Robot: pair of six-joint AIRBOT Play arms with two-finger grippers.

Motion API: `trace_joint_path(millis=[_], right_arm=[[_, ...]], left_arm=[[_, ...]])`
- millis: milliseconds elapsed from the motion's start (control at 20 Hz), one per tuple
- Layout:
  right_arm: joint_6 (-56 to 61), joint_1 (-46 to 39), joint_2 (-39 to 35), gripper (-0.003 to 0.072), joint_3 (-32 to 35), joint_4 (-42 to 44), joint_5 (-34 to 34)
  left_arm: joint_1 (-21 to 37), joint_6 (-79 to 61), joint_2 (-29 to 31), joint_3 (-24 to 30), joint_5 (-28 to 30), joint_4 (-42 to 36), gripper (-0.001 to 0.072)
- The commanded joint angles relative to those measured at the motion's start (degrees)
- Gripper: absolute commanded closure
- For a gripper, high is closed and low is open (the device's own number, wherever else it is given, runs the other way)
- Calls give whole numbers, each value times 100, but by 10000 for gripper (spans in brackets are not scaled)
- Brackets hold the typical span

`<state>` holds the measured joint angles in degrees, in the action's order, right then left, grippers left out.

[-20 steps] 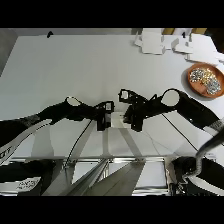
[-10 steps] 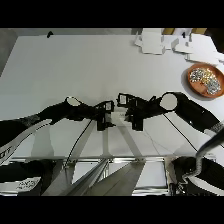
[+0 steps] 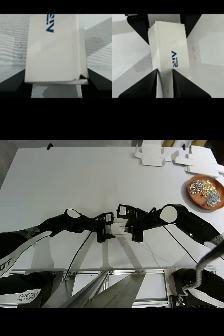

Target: Fold the box and place the chain.

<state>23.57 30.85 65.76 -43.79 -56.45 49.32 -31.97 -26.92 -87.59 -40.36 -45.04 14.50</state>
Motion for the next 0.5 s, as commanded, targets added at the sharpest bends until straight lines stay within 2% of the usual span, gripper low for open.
trace_joint_path(millis=[0,450], right_arm=[[15,2,-74,525,2,-9,-50],[17,2,-131,525,332,9,-564]], left_arm=[[-4,-7,4,0,-20,9,391],[-4,-7,4,0,-20,9,391]])
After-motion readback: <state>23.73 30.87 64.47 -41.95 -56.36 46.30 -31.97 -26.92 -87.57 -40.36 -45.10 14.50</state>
